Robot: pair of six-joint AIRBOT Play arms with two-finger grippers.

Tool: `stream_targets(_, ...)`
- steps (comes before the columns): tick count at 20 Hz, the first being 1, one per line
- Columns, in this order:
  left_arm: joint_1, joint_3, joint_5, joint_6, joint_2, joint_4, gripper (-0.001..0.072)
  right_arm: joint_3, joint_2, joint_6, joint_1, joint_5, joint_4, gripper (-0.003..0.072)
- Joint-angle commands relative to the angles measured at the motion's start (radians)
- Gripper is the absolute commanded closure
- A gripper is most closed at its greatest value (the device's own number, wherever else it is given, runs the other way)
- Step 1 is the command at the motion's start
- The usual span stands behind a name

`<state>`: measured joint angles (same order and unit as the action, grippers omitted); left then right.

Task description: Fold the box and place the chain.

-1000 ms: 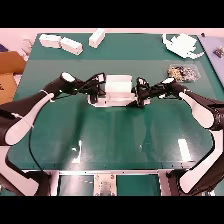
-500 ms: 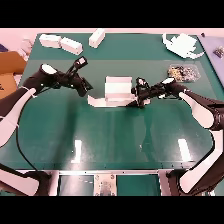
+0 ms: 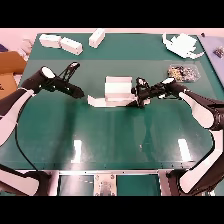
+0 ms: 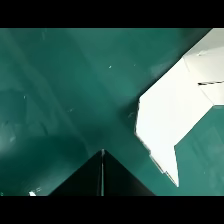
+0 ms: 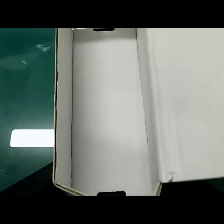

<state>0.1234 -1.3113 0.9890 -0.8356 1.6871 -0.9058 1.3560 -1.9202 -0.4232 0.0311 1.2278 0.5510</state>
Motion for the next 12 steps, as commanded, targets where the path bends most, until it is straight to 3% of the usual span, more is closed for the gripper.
stream_targets(1,-0.001,0.016,0.028,-0.114,0.005,-0.021,0.0693,0.0,0.001,0.0,0.0,0.0,0.0,0.0253)
stream_targets(7,-0.001,0.02,0.14,-0.185,0.049,0.111,0.0693,0.0,0.001,0.0,0.0,0.0,0.0,0.0253)
stream_targets(12,0.0,0.02,0.156,-0.204,0.111,0.233,0.0693,0.0,0.001,0.0,0.0,0.0,0.0,0.0253)
